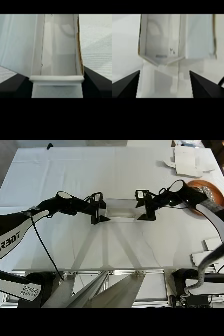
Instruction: Fold the box and place the chain.
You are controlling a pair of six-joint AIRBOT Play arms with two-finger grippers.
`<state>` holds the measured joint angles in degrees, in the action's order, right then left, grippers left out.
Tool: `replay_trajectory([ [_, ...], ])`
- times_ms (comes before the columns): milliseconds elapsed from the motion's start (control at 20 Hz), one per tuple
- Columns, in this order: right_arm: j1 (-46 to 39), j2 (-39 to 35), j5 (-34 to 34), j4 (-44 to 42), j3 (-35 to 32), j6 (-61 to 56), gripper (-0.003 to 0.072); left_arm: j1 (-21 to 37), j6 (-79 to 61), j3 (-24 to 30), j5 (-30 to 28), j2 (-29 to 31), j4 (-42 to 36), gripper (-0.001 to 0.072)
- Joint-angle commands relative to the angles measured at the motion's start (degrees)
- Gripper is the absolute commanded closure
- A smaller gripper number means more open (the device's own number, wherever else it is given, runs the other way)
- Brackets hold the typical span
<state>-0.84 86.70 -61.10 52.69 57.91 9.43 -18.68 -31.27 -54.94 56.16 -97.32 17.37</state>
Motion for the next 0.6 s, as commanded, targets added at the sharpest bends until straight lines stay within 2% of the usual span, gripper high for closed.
replay_trajectory([
  [0, 0.00, -4.11, -1.81, 7.26, 0.07, -10.69, 0.0018, 0.02, 0.02, -0.04, -0.04, -0.04, 0.02, 0.0343],
  [100, 0.39, -5.60, -4.39, 3.30, 0.09, -17.05, 0.0055, 0.02, 0.02, -0.04, -0.07, -0.04, 0.02, 0.0343],
  [150, 0.57, -6.16, -5.31, 2.38, 0.07, -18.69, 0.0151, 0.02, 0.02, -0.04, -0.09, -0.04, 0.04, 0.0343],
  [200, 0.68, -6.69, -6.49, 2.38, 0.09, -20.22, 0.0475, 0.02, 0.02, -0.04, -0.07, -0.04, 0.04, 0.0343],
  [250, 0.72, -7.06, -8.46, 1.99, 0.09, -20.90, 0.0653, 0.02, 0.02, -0.04, -0.02, -0.04, 0.02, 0.0343],
  [400, 0.72, -7.17, -11.91, -7.69, 0.09, -25.40, 0.0671, 0.02, 0.02, -0.04, -0.02, -0.04, 0.04, 0.0343],
  [500, 0.72, -7.17, -10.49, -15.02, 0.09, -25.92, 0.0673, 0.02, 0.04, -0.04, -0.02, -0.04, 0.04, 0.0343],
  [550, 0.72, -7.17, -7.32, -18.23, 0.09, -25.94, 0.0677, 0.02, 0.04, -0.04, -0.02, -0.04, 0.04, 0.0343],
])
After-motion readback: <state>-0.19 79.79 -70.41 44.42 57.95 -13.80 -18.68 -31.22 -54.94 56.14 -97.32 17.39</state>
